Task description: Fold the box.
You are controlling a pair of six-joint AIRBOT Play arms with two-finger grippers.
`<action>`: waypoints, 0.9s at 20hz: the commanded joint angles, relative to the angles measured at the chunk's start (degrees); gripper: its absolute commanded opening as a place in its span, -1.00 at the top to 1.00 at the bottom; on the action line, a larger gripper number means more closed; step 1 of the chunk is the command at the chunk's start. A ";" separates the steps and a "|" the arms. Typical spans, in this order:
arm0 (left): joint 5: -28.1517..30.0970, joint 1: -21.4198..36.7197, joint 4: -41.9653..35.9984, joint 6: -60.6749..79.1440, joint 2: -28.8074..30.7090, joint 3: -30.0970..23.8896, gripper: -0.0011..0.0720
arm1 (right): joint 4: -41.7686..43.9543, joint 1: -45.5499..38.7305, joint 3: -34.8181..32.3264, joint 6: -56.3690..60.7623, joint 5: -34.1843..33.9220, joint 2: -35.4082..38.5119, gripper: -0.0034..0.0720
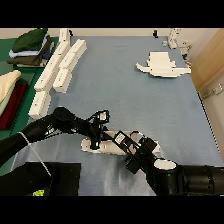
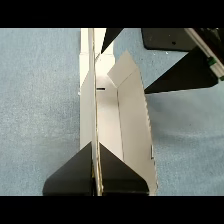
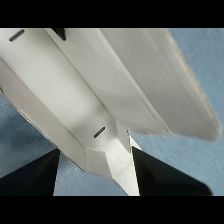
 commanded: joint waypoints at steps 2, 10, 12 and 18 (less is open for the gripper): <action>-0.02 -0.02 0.00 0.02 0.04 -0.02 0.93 | 0.44 -0.72 0.66 -1.73 -2.27 0.15 -1.00; 0.00 -0.02 0.00 0.02 0.04 -0.02 0.93 | 11.06 -16.48 -6.54 -30.64 11.58 9.92 -1.00; 0.00 -0.02 0.00 0.02 0.04 -0.02 0.93 | 19.82 -23.04 -8.92 -45.46 16.65 13.03 -1.00; 0.00 -0.02 0.00 0.02 0.04 -0.02 0.93 | 53.20 -44.98 -11.85 -93.90 18.34 13.42 -1.00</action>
